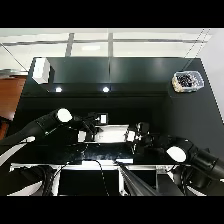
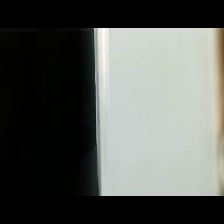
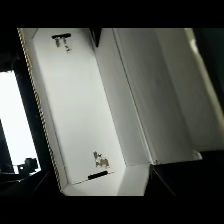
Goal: Fold the box and place the chain.
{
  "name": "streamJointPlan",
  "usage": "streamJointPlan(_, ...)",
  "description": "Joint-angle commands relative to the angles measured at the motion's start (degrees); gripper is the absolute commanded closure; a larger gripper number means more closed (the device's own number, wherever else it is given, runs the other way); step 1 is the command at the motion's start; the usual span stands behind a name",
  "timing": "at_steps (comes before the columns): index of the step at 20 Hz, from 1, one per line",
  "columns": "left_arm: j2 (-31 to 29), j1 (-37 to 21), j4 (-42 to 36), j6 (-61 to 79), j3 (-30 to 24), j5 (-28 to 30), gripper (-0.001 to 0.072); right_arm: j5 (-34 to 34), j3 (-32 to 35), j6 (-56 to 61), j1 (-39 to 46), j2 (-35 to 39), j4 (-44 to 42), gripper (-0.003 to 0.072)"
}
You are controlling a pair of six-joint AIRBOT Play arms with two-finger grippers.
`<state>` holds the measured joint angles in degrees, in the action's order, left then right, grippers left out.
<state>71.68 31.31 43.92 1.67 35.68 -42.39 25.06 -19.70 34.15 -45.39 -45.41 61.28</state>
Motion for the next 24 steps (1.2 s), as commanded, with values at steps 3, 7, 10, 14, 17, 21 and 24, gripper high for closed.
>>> streamJointPlan(3,0.04,0.02,0.26,0.02,-0.02,-0.04,0.0680,6.93,-3.37,-5.14,7.67,-0.35,-4.72,-0.0008)
streamJointPlan(7,0.04,0.02,0.39,0.02,-0.02,-0.04,0.0680,5.46,-3.54,-13.70,7.52,-4.92,-10.23,-0.0008)
streamJointPlan(10,0.04,0.02,0.39,0.02,-0.02,-0.04,0.0680,8.76,-5.97,-16.17,7.54,-7.98,-10.05,-0.0008)
streamJointPlan(14,0.04,0.02,0.39,0.02,-0.02,-0.04,0.0680,14.40,-9.35,-22.91,9.18,-11.28,-13.99,-0.0008)
streamJointPlan(17,0.04,0.02,0.42,0.02,-0.02,-0.02,0.0680,17.77,-9.33,-30.45,12.90,-13.99,-22.58,-0.0007)
streamJointPlan(21,0.04,0.00,0.44,0.02,-0.02,0.04,0.0680,18.16,-9.31,-37.83,13.35,-17.90,-24.41,-0.0007)
streamJointPlan(24,0.04,0.00,0.44,0.02,0.00,0.00,0.0680,17.99,-9.33,-42.45,13.35,-21.27,-26.27,-0.0007)
